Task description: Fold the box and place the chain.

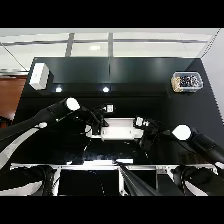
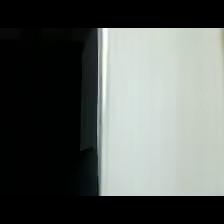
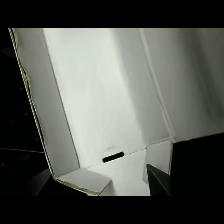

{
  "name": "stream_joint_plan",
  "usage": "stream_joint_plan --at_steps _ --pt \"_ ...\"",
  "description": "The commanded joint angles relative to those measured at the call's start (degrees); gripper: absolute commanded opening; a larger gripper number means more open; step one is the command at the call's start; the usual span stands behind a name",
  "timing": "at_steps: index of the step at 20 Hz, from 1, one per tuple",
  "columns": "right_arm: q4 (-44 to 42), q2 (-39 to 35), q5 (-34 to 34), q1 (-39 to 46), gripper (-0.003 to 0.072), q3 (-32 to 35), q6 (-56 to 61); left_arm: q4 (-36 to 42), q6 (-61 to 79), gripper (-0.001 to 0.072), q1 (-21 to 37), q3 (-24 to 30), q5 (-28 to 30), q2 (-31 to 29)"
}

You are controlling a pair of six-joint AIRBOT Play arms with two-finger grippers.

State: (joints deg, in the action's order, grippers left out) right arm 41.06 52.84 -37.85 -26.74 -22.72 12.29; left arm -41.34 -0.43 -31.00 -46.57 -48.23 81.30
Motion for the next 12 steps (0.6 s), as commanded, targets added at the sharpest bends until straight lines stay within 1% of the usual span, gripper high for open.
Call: stream_joint_plan --at_steps 1,3,7,10,12 --pt "4.4 -0.1 0.8 -0.2 0.0628 -3.4 0.0 0.0 0.0 0.0025 0.0 0.0 0.1 0.0" --pt "7.2 -0.1 1.1 -0.2 0.0628 -5.5 -0.1 0.1 0.0 0.0026 0.0 0.0 0.3 0.0" --pt "7.1 -0.1 2.1 -0.2 0.0628 -5.9 -1.0 0.1 0.0 0.0026 0.0 0.0 0.2 0.0" --pt "1.5 0.2 1.4 -0.2 0.0627 -5.9 -1.1 0.1 0.0 0.0025 0.0 0.0 0.2 0.0" --pt "0.9 1.2 0.7 -0.2 0.0628 -5.9 -2.3 0.1 0.0 0.0026 0.0 0.0 0.2 0.0"
